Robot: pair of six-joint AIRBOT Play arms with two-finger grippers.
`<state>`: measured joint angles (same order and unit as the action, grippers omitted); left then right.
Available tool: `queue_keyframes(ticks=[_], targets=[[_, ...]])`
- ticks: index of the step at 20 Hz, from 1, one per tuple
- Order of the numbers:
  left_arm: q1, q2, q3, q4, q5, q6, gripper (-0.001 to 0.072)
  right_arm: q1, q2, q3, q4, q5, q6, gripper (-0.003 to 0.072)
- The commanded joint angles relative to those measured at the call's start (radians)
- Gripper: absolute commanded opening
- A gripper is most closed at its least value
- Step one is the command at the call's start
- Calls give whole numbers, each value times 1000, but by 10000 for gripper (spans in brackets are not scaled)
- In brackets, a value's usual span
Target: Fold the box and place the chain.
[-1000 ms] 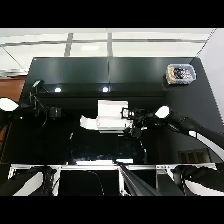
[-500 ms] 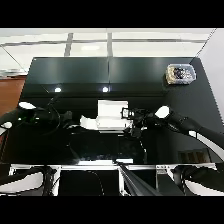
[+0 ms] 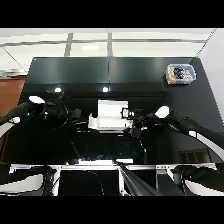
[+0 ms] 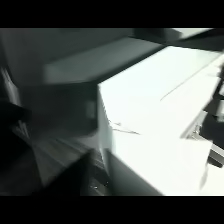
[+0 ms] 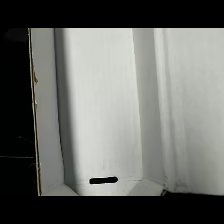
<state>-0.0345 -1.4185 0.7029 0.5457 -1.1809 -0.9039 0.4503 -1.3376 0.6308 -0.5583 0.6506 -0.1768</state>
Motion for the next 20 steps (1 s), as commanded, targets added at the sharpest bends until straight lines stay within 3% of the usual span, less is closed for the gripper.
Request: queue_keyframes(ticks=[1,3,7,14,15,16,20], targets=[[-11,-1,39,-5,-99,14,362,0,0,0,0,0,0,238],[-38,-2,39,-2,-111,15,506,0,0,0,0,0,0,239],[-93,-10,51,-4,-97,14,544,0,0,0,0,0,0,238],[-157,-9,121,0,-97,-105,483,0,0,0,0,0,0,238],[-163,-9,132,4,-96,-129,440,0,0,0,0,0,0,238],[-169,-9,140,17,-91,-152,372,0,0,0,0,0,0,238],[-212,-9,174,162,-47,-301,361,0,0,0,0,0,0,238]])
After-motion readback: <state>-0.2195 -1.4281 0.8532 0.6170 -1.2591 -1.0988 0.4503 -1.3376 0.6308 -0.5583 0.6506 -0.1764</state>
